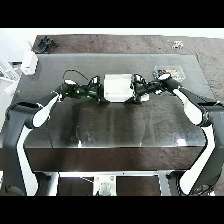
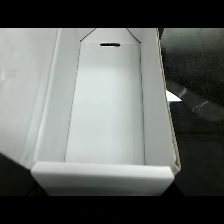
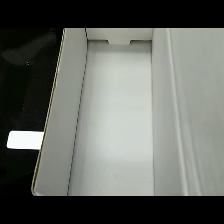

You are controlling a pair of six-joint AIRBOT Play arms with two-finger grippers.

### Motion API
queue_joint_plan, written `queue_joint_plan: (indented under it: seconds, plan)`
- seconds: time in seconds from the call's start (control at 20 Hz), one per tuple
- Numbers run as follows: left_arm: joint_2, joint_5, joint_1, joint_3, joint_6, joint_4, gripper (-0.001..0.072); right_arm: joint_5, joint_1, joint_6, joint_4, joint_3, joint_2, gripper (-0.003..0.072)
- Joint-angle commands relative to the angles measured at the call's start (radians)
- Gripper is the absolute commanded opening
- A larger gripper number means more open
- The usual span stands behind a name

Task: Fold the box and place the chain.

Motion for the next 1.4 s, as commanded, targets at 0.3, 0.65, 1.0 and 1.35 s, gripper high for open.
queue_joint_plan:
  seconds: [0.3, 0.65, 1.0, 1.35]
  plan:
    - [-0.001, 0.030, 0.001, 0.000, -0.001, 0.001, 0.0477, 0.002, 0.001, 0.001, 0.000, 0.000, 0.000, 0.0630]
    - [0.000, 0.031, 0.001, 0.000, -0.001, 0.000, 0.0477, 0.002, 0.001, 0.001, 0.000, 0.000, 0.000, 0.0630]
    - [0.000, 0.031, 0.001, 0.000, -0.001, 0.000, 0.0477, 0.002, 0.000, 0.001, 0.000, 0.000, 0.000, 0.0630]
    - [0.000, 0.031, 0.001, 0.000, -0.001, 0.000, 0.0477, 0.002, 0.001, 0.001, 0.000, 0.000, 0.000, 0.0630]
